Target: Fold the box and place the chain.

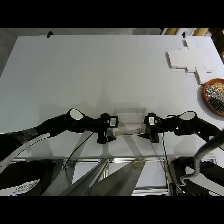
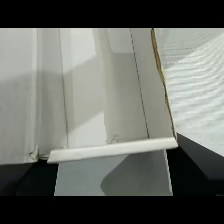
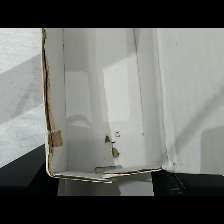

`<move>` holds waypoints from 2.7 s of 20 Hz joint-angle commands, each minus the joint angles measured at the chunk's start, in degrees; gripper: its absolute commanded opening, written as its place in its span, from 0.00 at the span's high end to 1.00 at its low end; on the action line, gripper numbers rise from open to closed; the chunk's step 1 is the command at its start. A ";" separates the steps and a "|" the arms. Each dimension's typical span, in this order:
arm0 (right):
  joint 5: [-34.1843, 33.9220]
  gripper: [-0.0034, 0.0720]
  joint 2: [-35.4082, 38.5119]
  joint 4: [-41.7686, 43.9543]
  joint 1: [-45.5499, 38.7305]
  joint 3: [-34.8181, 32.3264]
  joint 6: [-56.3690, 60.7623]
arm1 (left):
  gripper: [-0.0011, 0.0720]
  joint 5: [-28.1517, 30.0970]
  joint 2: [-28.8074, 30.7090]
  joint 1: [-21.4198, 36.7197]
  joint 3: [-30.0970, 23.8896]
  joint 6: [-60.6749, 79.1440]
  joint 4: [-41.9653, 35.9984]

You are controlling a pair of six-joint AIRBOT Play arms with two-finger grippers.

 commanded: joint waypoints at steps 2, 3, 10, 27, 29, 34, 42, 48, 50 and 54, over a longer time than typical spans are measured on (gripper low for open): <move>0.04 0.34 0.02 0.02 0.04 0.02 0.04 | 0.03 0.46 -0.24 -0.48 0.04 -0.17 0.09; 0.04 0.34 0.00 0.02 0.04 0.02 0.04 | 0.03 0.50 -0.24 -0.70 0.11 -0.17 0.09; 0.04 0.34 0.02 0.02 0.04 0.02 0.04 | 0.05 0.44 -0.24 -0.63 1.22 -2.71 -0.79; 0.04 0.34 0.02 0.02 0.04 0.02 0.04 | 0.75 0.39 -0.28 -0.81 1.29 -3.23 -0.13; 0.04 0.34 0.02 0.02 0.04 0.02 0.04 | 0.75 0.39 -0.28 -0.81 1.29 -3.23 -0.13; 0.02 0.34 0.02 0.02 0.04 0.02 0.04 | 0.75 0.39 -0.28 -0.79 1.29 -3.23 -0.13; -0.15 0.35 0.00 1.42 0.04 0.02 -0.09 | 0.75 0.39 -0.28 -0.81 1.29 -3.23 -0.13; -0.50 0.06 0.90 1.79 0.00 0.04 7.26 | 0.75 0.39 -0.28 -0.81 1.29 -3.23 -0.13; -0.70 0.03 2.80 1.68 0.00 0.09 9.55 | 0.75 0.39 -0.28 -0.79 1.29 -3.26 -0.13; -2.56 0.03 8.55 -8.72 0.00 0.15 20.65 | 0.75 0.39 -0.28 -0.81 1.29 -3.26 -0.13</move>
